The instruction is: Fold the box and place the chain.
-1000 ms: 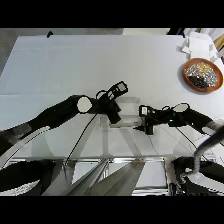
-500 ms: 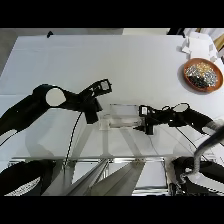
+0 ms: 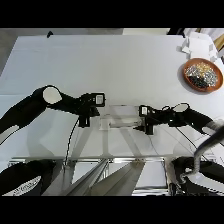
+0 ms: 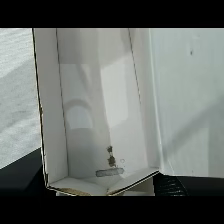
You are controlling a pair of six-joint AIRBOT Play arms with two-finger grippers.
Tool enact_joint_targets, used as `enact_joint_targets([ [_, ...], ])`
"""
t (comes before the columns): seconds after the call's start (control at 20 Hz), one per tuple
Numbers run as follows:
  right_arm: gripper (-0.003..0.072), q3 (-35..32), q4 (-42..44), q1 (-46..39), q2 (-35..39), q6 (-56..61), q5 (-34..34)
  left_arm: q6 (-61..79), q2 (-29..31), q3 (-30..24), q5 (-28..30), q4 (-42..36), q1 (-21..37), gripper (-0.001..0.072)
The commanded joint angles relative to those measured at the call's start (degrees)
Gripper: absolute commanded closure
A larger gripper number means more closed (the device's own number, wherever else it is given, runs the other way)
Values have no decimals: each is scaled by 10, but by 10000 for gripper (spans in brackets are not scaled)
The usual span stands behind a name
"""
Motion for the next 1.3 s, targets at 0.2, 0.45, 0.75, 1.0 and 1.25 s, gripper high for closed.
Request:
enact_joint_targets([
  [0.2,306,0,0,0,0,0,0,7,0,-2,22,-34,-44,702],
  [0.45,306,0,0,0,0,0,0,2,-81,-2,19,-33,-66,706],
  [0.75,306,0,0,0,0,0,0,-38,-83,-2,-22,30,-27,697],
  [1.0,306,0,0,0,0,0,0,55,-87,-2,29,33,-26,294],
  [1.25,306,0,0,0,0,0,0,157,-91,-2,50,28,-38,248],
])
